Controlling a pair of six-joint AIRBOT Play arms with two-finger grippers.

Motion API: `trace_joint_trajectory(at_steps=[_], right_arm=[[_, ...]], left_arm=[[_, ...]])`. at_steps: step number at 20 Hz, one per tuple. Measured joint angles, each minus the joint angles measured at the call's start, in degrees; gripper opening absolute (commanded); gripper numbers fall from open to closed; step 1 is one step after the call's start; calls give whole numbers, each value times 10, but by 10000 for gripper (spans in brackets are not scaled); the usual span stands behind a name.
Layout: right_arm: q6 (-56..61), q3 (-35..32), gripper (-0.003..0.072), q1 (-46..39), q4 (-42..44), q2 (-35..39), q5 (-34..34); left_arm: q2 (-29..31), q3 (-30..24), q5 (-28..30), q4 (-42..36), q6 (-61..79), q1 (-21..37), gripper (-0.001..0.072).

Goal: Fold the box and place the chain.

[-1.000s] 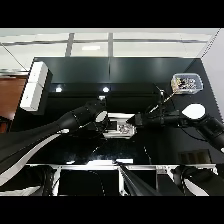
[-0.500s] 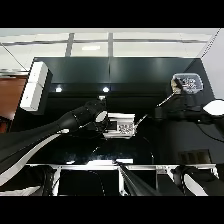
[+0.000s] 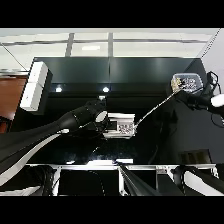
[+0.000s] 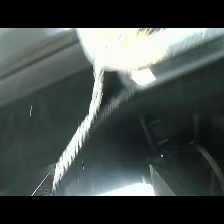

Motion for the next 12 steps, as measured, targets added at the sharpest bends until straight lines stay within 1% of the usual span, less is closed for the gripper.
trace_joint_trajectory(at_steps=[3,5,7,8,9,10,12], right_arm=[[19,80,678,-3,35,-100,28],[27,123,676,-3,55,-151,51],[31,151,482,-4,71,-186,63],[35,161,421,-4,79,-199,70],[35,168,89,-4,84,-208,75],[35,172,6,-4,85,-214,84],[25,178,11,-5,90,-219,110]], left_arm=[[0,0,0,0,0,0,31],[0,0,0,0,0,0,31],[0,0,0,0,0,0,31],[0,0,0,0,0,0,31],[0,0,0,0,0,0,31],[0,0,0,0,0,0,31],[0,0,0,0,0,0,31]])
